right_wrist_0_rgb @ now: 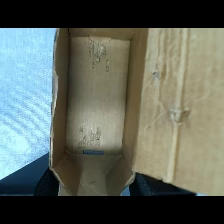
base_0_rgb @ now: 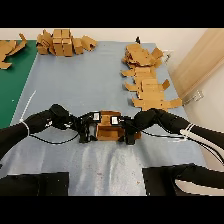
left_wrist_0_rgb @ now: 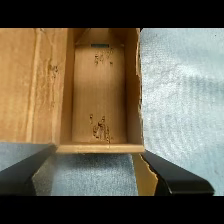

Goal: Fold the box.

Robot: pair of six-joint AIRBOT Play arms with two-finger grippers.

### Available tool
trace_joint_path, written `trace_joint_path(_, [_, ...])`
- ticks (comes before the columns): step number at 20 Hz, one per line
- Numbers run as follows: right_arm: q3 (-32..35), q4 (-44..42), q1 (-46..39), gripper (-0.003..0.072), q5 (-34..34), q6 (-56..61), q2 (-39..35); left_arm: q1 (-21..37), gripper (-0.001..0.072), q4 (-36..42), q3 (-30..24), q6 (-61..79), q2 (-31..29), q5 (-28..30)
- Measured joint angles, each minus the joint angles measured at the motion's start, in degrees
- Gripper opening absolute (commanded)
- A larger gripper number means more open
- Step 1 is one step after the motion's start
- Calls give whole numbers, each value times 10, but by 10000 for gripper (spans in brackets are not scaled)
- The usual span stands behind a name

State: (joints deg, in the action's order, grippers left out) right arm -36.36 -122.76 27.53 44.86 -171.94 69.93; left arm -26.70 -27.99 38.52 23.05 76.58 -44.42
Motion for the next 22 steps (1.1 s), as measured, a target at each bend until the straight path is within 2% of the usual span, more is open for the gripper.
trace_joint_path(13, [0, 0, 0, 495, -3, 0, 0, -14, 706, 2, 0, -5, 10, 5])
trace_joint_path(14, [0, 0, 0, 494, -3, 0, 0, -15, 690, 2, 0, -5, 10, 6])
trace_joint_path(15, [0, 0, 0, 495, -3, 0, 0, -16, 615, 2, 0, -5, 10, 5])
trace_joint_path(16, [0, 0, 0, 495, -3, 0, 0, -17, 597, 2, 0, -5, 10, 5])
trace_joint_path(22, [0, 0, 0, 495, -4, -1, 0, -19, 597, 2, 0, -5, 10, 6])
